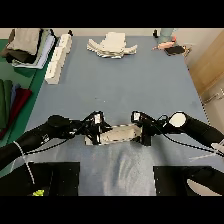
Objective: Fold the box.
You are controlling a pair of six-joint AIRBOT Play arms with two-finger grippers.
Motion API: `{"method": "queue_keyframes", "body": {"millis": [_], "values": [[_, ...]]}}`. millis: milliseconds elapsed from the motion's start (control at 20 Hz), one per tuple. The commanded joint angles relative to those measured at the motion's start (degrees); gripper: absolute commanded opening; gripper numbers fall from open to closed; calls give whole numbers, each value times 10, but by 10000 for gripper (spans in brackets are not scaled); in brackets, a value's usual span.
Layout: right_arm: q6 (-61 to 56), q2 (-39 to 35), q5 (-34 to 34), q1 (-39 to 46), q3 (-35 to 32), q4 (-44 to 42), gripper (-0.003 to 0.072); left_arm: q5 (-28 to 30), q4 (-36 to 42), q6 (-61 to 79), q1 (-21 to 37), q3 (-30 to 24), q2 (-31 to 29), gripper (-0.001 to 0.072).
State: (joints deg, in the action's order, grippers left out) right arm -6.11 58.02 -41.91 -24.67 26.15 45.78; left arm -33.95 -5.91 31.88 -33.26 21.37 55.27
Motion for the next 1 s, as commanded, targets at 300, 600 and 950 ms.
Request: {"method": "queue_keyframes", "body": {"millis": [300, 600, 950], "values": [[26, -30, -12, 0, -4, 18, 720, -1, -1, 0, 0, 0, 0, 15], [60, -55, 0, 0, -38, 13, 720, -1, -1, 0, 0, 0, 0, 15], [116, -56, 40, 0, -45, -18, 720, -1, -1, 0, 0, 0, 0, 15]]}}
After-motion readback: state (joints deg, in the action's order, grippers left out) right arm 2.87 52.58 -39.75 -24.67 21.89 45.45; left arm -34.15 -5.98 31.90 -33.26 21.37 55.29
